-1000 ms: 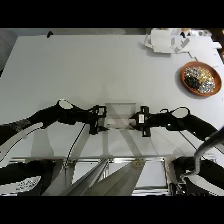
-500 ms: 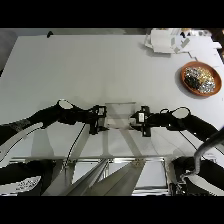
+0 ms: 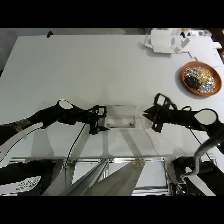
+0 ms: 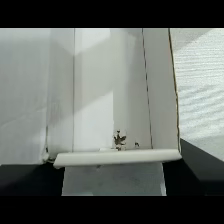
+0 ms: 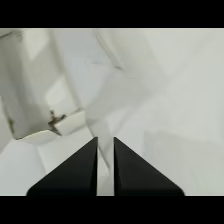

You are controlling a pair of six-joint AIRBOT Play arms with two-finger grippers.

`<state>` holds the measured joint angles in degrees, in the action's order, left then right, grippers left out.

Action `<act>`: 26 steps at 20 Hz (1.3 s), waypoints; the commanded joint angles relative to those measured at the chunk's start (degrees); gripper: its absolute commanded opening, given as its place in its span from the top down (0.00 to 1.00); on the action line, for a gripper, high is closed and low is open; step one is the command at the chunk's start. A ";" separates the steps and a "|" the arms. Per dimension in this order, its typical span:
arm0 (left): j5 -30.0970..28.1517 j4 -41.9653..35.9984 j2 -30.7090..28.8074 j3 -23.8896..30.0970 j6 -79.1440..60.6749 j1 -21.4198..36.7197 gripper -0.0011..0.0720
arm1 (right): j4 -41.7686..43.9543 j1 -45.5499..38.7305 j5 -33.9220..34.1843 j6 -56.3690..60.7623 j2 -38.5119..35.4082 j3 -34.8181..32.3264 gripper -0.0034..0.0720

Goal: Fold the box and place the chain.

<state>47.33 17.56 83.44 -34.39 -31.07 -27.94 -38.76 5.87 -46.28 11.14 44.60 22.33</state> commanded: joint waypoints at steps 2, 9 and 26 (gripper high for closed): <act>0.02 0.02 -0.04 -0.04 0.02 0.00 0.78 | -8.48 -8.24 -1.70 33.24 -0.68 0.00 0.93; 0.02 0.02 -0.04 -0.04 0.04 0.00 0.78 | -7.13 -8.79 -9.31 45.35 14.32 0.00 0.93; 0.00 0.02 -0.04 -0.04 0.02 0.00 0.78 | 10.73 -4.15 -13.33 36.39 20.31 0.07 0.77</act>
<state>47.35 17.58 83.44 -34.39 -31.03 -27.94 -32.01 1.65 -58.04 49.12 65.82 22.35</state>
